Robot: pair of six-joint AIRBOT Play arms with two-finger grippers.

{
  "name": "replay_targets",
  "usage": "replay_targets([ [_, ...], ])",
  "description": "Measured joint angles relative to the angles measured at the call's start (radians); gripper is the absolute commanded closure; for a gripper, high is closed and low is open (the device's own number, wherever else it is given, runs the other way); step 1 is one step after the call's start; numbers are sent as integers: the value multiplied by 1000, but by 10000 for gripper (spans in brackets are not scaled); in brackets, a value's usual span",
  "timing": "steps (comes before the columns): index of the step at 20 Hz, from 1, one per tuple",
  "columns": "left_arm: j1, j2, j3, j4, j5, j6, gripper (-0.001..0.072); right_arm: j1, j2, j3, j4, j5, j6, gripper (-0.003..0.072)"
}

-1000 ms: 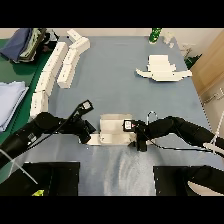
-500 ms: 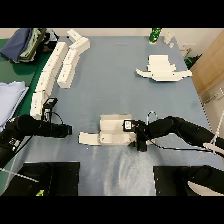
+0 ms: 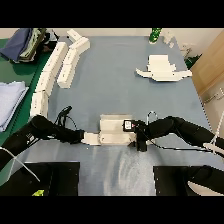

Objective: Fold the box.

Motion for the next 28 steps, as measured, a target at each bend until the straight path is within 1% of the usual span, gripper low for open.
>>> replay_targets([
  [2,-35,-14,-4,-68,16,39,696,0,0,0,0,0,0,201],
  [6,-69,-23,-5,-141,23,76,695,0,0,0,0,0,0,201],
  [13,-81,22,6,-193,-8,90,687,0,0,0,-1,0,0,201],
  [14,-81,29,6,-201,-10,92,460,0,0,0,-2,0,0,201],
  [15,-82,34,6,-208,-10,92,247,0,0,0,-2,0,0,201],
  [16,-82,37,7,-215,-14,92,233,0,0,0,-2,0,0,201],
  [23,-82,46,7,-241,0,92,232,0,0,0,-2,0,0,201],
  [28,-83,47,7,-312,11,106,235,0,0,0,-2,0,0,201],
])
